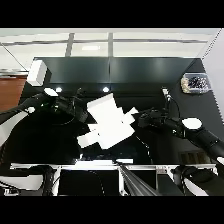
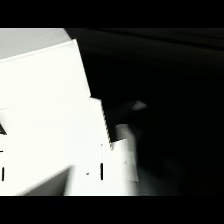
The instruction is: Fold the box and place the chain.
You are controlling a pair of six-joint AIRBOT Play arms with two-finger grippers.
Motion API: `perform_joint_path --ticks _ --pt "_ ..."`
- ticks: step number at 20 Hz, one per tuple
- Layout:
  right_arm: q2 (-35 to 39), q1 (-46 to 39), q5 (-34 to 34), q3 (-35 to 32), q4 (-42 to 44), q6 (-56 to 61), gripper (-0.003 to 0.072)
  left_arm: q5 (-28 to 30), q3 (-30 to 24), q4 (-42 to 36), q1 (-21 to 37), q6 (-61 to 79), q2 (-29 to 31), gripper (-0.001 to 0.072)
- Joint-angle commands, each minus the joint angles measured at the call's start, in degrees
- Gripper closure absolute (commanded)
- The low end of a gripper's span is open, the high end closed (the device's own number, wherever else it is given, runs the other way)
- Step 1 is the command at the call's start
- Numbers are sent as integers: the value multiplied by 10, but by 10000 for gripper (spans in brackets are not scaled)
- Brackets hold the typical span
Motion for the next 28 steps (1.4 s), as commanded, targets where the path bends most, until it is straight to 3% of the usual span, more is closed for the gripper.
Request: perform_joint_path --ticks 1,3,6,9,11,15,21,28 --pt "6 -40 22 19 -62 1 33 11 6 1 -5 15 9 689" --pt "11 -98 72 58 -133 1 34 30 6 11 -5 10 42 689" --pt "11 -173 120 108 -166 1 34 93 -2 48 -17 2 118 689" --pt "12 -218 120 127 -165 1 35 174 -24 51 -45 63 182 689" --pt "12 -231 120 127 -163 1 34 198 -31 72 -73 125 198 689" --pt "12 -231 126 127 -183 -2 35 220 -31 181 -133 174 188 688" --pt "12 -231 200 127 -350 -2 35 314 -31 164 -163 174 155 686" --pt "8 -231 219 116 -358 -2 34 304 -31 83 -165 247 108 686"
